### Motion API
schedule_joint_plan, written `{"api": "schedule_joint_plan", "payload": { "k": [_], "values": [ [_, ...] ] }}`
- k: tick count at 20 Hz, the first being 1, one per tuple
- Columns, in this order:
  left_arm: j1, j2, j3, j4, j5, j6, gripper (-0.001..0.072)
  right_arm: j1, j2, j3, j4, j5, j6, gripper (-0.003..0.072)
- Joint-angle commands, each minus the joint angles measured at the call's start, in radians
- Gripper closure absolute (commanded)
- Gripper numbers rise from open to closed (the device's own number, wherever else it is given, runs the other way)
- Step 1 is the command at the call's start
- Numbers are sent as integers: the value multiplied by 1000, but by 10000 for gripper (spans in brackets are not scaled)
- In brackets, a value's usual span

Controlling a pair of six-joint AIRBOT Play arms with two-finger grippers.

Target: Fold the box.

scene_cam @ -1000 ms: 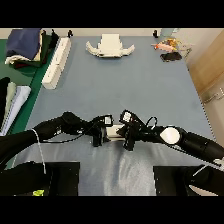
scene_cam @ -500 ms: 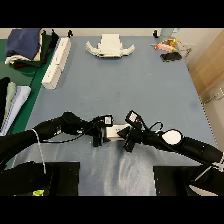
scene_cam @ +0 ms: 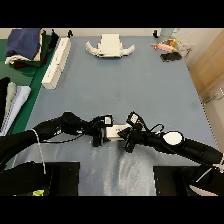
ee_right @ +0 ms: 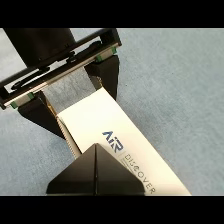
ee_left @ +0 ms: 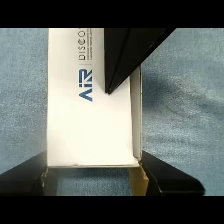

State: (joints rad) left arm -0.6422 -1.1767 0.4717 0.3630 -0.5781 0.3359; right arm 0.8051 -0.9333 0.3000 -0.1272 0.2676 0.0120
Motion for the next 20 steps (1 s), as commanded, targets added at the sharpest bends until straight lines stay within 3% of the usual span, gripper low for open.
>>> {"api": "schedule_joint_plan", "payload": {
  "k": [1, 7, 20],
  "values": [
    [0, 0, 1, 0, 0, 0, 191, 0, 23, 4, 6, -7, -5, 680],
    [0, 0, 1, 0, 0, 0, 191, -2, 168, 8, -34, -95, -5, 680],
    [0, 0, 1, 0, 0, 0, 191, 0, 47, -53, -19, -78, -2, 680]
  ]
}}
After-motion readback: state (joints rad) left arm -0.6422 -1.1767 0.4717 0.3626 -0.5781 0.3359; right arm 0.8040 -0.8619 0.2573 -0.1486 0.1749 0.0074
